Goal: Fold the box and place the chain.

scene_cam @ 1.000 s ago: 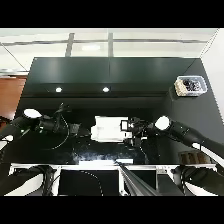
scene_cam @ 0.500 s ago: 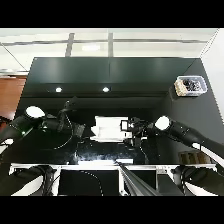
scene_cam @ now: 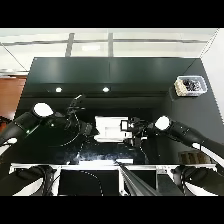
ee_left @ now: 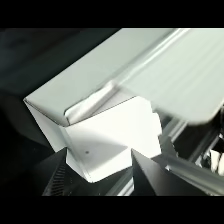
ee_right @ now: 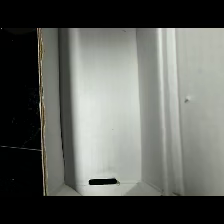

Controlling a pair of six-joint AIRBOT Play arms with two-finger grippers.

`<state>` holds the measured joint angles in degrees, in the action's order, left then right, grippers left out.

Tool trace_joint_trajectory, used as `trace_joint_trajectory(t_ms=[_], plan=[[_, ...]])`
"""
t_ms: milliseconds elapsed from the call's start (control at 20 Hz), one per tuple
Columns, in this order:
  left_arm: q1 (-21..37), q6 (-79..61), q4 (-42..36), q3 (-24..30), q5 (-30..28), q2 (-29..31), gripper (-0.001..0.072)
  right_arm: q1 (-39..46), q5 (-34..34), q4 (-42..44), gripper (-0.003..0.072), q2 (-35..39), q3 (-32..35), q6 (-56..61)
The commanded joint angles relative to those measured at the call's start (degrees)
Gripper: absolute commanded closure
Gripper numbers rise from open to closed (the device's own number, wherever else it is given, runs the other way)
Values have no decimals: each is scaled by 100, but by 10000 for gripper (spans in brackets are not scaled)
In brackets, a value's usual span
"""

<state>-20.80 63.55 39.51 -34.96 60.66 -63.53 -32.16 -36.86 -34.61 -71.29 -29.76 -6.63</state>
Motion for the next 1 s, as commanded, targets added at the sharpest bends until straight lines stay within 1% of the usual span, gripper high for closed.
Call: trace_joint_trajectory(t_ms=[0, 350, 500, 650, 700, 850, 950], plan=[[-363, 896, 481, -236, -260, -4, 245, -4, 0, 2, 557, 0, 0, 2], [-962, 2957, 1759, -247, -966, -20, 245, -4, 0, 2, 557, 0, 0, 2], [-1198, 3322, 1860, -260, -1266, -127, 246, -4, 0, 0, 557, 0, 0, 2], [-1296, 3574, 1880, -264, -1255, -247, 245, -4, 0, 2, 557, 0, 0, 2], [-1375, 3792, 2026, -299, -1266, -245, 245, -4, 0, 0, 557, 0, 0, 2], [-1746, 4778, 3082, -518, -1198, -247, 245, -4, 0, 2, 557, 0, 0, 2], [-1943, 5381, 3560, -675, -1023, -267, 245, -4, 0, 2, 557, 0, 0, 2]])
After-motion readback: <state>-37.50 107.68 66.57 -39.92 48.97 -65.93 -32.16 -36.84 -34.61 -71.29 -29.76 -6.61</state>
